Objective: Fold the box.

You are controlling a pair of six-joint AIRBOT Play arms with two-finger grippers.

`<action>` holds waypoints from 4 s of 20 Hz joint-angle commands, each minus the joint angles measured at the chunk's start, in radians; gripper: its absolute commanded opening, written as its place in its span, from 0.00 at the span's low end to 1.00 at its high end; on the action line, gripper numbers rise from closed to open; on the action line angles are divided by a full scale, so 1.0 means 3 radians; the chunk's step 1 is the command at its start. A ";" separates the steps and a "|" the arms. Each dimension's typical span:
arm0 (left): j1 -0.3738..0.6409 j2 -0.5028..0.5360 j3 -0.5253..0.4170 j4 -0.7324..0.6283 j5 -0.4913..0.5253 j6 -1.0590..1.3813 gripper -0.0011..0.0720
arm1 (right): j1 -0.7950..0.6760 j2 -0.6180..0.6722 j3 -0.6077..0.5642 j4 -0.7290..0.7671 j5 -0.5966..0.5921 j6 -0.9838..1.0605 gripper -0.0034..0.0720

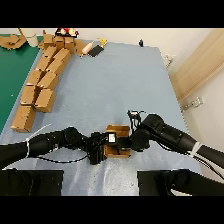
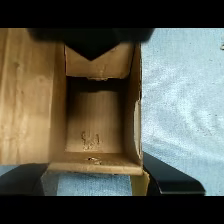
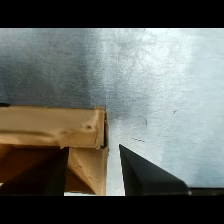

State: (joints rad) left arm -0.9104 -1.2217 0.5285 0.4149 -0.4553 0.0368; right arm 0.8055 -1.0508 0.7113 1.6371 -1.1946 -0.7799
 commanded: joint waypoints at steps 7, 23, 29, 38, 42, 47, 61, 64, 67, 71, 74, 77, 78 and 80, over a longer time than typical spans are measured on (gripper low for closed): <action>0.0001 -0.0001 0.0001 0.0001 0.0003 0.0001 0.54 | 0.0106 -0.0323 0.0111 -0.0103 -0.0329 0.0200 0.62; 0.0001 -0.0001 0.0001 0.0001 0.0003 0.0001 0.54 | 0.0149 -0.0454 0.0112 -0.0043 -0.0201 0.0207 0.25; 0.0003 -0.0001 0.0001 0.0001 0.0003 0.0001 0.54 | 0.0148 -0.0239 0.0195 -0.0186 -0.0301 0.0215 0.35; 0.0001 -0.0001 0.0001 0.0001 0.0003 0.0001 0.54 | 0.0144 0.0052 0.0195 -0.0223 -0.0451 0.0286 0.52; 0.0001 -0.0001 0.0001 0.0001 0.0003 0.0001 0.54 | 0.0134 0.0409 0.0195 -0.0248 -0.0530 0.0449 0.51; 0.0001 -0.0001 0.0001 0.0001 0.0003 0.0001 0.54 | -0.0106 0.0596 0.0178 -0.0296 -0.0647 0.0464 0.05; 0.0001 -0.0001 0.0001 0.0001 0.0003 0.0000 0.54 | -0.2258 -0.0731 0.0141 0.2829 0.0085 -0.3802 0.05; 0.0001 -0.0001 0.0001 0.0001 0.0003 0.0001 0.54 | -0.2246 -0.0930 0.0225 0.3187 -0.0221 -0.4431 0.05; 0.0003 -0.0001 0.0001 0.0001 0.0001 0.0001 0.54 | -0.2248 -0.0935 0.0251 0.3273 -0.0521 -0.4715 0.05; 0.0001 -0.0001 0.0001 0.0001 0.0003 0.0001 0.54 | -0.2220 -0.0863 0.0249 0.3229 -0.0725 -0.4823 0.05; 0.0003 -0.0001 0.0001 0.0001 0.0003 0.0001 0.54 | -0.2045 -0.0738 0.0249 0.2944 -0.0711 -0.4810 0.05; 0.0001 -0.0001 0.0001 0.0001 0.0001 0.0001 0.54 | -0.1724 -0.0520 0.0249 0.2396 -0.0454 -0.4693 0.05; 0.0001 -0.0001 0.0001 0.0001 0.0001 0.0000 0.54 | -0.1630 -0.0441 0.0249 0.2260 -0.0365 -0.4667 0.05; 0.0003 -0.0001 0.0001 0.0001 0.0003 0.0001 0.54 | -0.1490 -0.0268 0.0249 0.2088 -0.0231 -0.4616 0.05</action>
State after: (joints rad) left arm -0.9104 -1.2217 0.5285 0.4152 -0.4549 0.0368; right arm 0.2947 -1.1919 0.7849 2.3814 -1.3296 -2.1899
